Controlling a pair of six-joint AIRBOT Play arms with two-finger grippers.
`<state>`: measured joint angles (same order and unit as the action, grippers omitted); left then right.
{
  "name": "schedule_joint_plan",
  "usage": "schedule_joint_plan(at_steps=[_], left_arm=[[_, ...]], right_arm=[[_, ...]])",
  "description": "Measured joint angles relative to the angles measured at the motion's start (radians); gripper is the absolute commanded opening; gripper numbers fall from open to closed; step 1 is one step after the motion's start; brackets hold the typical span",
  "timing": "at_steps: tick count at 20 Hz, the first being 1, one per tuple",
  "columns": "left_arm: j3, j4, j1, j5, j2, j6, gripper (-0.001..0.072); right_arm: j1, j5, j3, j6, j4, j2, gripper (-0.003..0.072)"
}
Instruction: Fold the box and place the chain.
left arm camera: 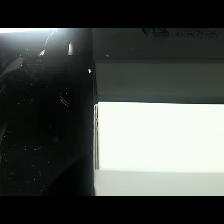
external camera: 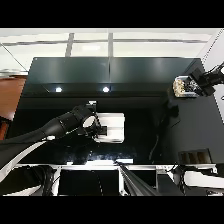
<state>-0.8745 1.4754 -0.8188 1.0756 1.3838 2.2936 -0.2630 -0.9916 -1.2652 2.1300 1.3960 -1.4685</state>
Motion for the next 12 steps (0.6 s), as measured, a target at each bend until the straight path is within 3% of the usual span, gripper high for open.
schedule_joint_plan(at_steps=[8,9,12], left_arm=[[0.000,0.000,0.000,0.000,0.000,0.000,0.0031],[0.000,0.000,0.000,0.000,0.000,0.000,0.0031],[0.000,0.000,0.000,0.000,0.000,0.000,0.0031]], right_arm=[[-0.030,0.050,-0.069,0.044,-0.153,-0.157,0.0632],[-0.030,0.058,-0.072,0.048,-0.159,-0.163,0.0546],[-0.029,0.074,-0.076,0.054,-0.166,-0.178,0.0531]])
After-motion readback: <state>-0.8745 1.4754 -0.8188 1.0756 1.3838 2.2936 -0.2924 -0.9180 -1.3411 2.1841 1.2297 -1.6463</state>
